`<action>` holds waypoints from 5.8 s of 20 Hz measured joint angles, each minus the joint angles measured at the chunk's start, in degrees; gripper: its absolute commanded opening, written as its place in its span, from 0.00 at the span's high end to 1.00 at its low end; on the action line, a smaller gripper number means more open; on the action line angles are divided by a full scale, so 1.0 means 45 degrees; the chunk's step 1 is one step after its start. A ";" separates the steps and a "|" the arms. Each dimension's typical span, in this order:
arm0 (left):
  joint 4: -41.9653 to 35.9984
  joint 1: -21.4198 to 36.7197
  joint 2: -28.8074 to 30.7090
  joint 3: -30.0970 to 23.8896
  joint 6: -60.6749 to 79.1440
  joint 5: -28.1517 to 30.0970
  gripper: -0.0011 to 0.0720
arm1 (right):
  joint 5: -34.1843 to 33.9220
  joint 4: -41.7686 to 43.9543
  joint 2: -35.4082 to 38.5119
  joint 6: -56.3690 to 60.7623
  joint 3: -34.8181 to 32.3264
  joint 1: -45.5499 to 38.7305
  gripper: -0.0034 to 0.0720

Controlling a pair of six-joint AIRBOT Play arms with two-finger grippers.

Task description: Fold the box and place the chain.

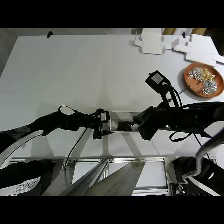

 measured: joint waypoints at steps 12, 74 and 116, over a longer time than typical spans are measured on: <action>0.0000 0.0000 0.0000 0.0000 0.0000 0.0000 0.64 | -0.0189 -0.0345 -0.0107 -0.0049 0.0000 0.0000 0.92; 0.0000 0.0000 0.0000 0.0000 0.0000 -0.0005 0.64 | 0.0355 -0.3181 -0.7728 0.0078 0.0928 -0.7014 0.43; -0.0005 0.0000 0.0000 0.0000 0.0000 0.0000 0.64 | -0.0413 -0.3920 -0.8864 0.1331 0.0869 -0.7028 0.73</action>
